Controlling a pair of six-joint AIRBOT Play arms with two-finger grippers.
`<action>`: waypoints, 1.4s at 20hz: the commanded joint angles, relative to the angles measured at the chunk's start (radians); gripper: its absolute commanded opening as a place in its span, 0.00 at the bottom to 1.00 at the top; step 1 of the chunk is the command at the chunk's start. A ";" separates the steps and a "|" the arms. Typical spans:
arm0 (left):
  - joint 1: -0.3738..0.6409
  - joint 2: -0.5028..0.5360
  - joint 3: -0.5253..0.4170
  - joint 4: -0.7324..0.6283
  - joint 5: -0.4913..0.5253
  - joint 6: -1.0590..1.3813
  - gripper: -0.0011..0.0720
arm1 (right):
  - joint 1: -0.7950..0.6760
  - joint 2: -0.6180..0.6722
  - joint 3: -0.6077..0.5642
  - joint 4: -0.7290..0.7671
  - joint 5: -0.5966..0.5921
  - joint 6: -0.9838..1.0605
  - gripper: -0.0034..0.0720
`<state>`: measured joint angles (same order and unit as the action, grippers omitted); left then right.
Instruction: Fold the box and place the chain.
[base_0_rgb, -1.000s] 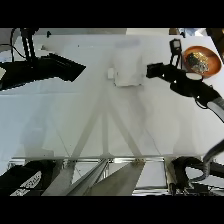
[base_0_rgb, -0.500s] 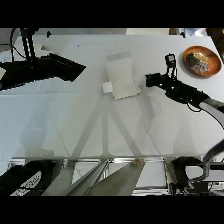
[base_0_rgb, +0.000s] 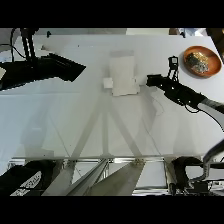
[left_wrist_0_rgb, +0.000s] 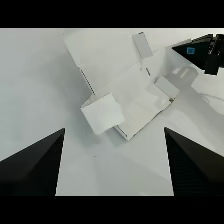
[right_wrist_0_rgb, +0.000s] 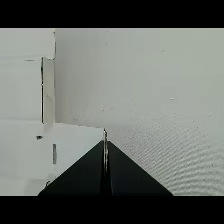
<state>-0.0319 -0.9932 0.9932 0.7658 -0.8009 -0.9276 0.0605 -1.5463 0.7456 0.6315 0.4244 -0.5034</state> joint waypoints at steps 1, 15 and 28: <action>0.000 -0.001 0.000 0.000 0.000 0.000 0.97 | 0.000 -0.001 -0.001 0.073 -0.001 -0.023 0.06; 0.000 -0.001 0.000 0.000 0.000 0.000 0.97 | 0.000 0.000 -0.002 0.072 -0.017 -0.026 0.06; 0.000 -0.001 0.000 -0.020 -0.007 0.000 0.96 | 0.000 0.000 -0.002 0.072 -0.017 -0.026 0.06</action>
<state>-0.0319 -0.9932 0.9932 0.7567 -0.8005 -0.9279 0.0605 -1.5467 0.7441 0.7033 0.4068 -0.5297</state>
